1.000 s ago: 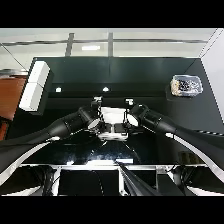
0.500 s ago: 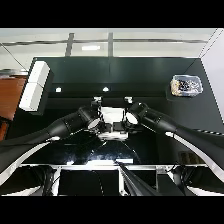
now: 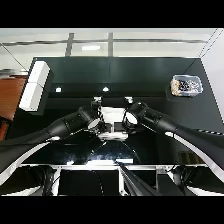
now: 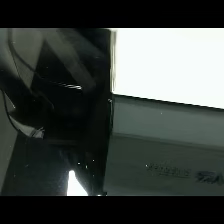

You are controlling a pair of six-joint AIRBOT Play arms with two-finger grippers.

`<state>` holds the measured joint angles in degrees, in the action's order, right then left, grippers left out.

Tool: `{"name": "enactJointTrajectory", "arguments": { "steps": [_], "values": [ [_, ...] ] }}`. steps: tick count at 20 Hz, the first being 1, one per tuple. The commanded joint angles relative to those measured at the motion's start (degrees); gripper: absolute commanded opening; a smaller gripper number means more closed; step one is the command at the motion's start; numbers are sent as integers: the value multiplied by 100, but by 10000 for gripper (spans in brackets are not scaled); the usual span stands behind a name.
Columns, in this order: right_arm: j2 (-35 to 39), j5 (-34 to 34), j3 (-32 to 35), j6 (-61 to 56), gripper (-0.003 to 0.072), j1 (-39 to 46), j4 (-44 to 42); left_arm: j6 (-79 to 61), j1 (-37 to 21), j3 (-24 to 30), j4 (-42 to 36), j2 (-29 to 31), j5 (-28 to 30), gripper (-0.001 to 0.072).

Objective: Fold the box and place the chain.

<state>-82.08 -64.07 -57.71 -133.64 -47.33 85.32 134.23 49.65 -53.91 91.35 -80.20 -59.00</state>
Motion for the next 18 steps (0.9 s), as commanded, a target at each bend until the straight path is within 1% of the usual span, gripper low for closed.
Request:
{"name": "enactJointTrajectory", "arguments": {
  "steps": [1,4,7,8,9,12,14,16,18],
  "values": [
    [-4,31,-4,79,20,-7,-7,-35,0,0,11,-4,20,27],
    [-4,155,-4,79,22,-7,-175,-35,0,0,13,-4,24,28],
    [4,61,-7,81,32,0,-166,-35,0,0,13,-4,24,28],
    [11,7,-7,146,293,20,-173,-35,0,0,13,-4,24,27],
    [28,-39,-11,308,492,24,-162,-35,0,0,13,-4,22,28],
    [254,-81,-9,638,487,31,-76,-35,0,0,11,-4,17,28],
    [599,-249,-9,920,488,31,63,-35,0,0,13,-2,17,28],
    [1069,-632,-9,1097,487,31,461,-37,-2,0,15,-2,4,28],
    [1650,-1051,-9,1141,488,48,1078,-35,-2,0,15,-2,11,28]
  ]
}}
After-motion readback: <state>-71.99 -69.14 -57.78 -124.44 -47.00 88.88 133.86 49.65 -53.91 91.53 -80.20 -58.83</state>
